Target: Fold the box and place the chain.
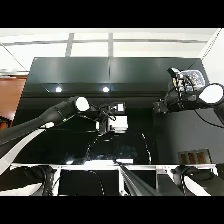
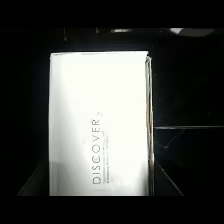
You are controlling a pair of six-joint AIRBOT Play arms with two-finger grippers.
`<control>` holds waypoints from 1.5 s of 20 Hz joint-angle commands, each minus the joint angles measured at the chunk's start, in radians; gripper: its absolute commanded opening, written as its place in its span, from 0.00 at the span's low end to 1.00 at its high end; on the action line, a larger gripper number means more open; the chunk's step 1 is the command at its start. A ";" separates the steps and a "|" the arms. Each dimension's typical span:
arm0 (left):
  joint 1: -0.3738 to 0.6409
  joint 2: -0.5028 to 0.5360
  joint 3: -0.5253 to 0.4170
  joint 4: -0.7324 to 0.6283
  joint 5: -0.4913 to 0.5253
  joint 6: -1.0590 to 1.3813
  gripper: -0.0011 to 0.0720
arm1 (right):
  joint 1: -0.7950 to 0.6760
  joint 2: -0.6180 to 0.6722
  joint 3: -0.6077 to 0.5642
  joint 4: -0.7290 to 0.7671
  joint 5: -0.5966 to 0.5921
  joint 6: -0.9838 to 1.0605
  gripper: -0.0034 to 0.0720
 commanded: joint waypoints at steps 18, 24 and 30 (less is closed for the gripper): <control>0.975 -0.275 0.635 0.360 -0.042 -0.737 0.46 | 0.001 0.001 0.000 0.072 -0.095 0.004 0.07; 0.985 -0.610 0.999 0.415 -0.055 -0.812 0.46 | 0.002 0.000 0.000 0.072 -0.103 0.004 0.07; 0.963 -0.702 1.105 0.459 -0.126 -0.887 0.99 | 0.002 0.000 0.000 0.072 -0.103 0.004 0.07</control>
